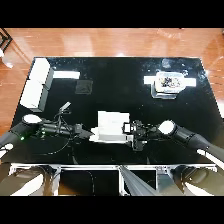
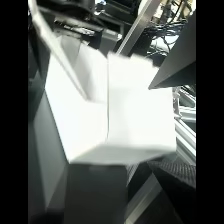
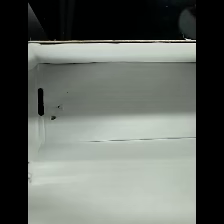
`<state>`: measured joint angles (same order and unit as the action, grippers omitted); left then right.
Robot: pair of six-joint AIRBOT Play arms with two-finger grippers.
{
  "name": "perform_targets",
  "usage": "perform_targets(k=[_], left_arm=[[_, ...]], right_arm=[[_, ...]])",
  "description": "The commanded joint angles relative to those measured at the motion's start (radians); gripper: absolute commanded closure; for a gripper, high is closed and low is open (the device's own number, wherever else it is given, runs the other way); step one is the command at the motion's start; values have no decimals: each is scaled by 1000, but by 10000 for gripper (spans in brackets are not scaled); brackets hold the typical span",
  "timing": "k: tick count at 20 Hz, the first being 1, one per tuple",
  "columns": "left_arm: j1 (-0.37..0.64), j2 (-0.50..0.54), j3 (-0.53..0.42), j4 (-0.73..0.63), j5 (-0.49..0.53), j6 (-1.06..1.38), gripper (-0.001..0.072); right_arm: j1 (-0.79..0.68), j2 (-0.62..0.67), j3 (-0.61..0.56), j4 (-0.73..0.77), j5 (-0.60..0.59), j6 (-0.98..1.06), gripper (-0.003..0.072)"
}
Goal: Fold the box and place the chain.
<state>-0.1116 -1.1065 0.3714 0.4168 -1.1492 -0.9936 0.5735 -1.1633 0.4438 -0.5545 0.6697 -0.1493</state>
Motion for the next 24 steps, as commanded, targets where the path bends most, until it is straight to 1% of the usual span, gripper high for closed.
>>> perform_targets(k=[1, 3, 6, 10, 13, 14, 17, 19, 22, 24], left_arm=[[-69, 11, 2, -53, 25, -7, 137], [-92, 27, 6, -60, 46, -7, 137], [-94, 59, 14, -53, 69, -61, 137], [-102, 81, 21, -10, 82, -143, 145], [-151, 81, 29, -3, 121, -183, 153], [-175, 81, 36, 23, 139, -220, 153], [-273, 82, 94, 226, 206, -402, 153], [-341, 82, 144, 332, 252, -489, 153], [-433, 82, 199, 441, 289, -607, 153], [-467, 82, 211, 466, 303, -669, 153]], right_arm=[[1, -1, 0, 0, 0, 0, 318], [1, -1, 0, 0, 0, 0, 318], [1, -1, 0, 0, 0, 0, 318], [1, -1, 0, 0, 0, 0, 318], [1, -1, 0, 0, 0, 0, 318], [1, -1, 0, 0, 0, 0, 319], [1, -1, 0, 0, 0, 0, 318], [1, -1, 0, 0, 0, 0, 318], [1, -1, 0, 0, 0, 0, 319], [1, -1, 0, 0, 0, 0, 318]])
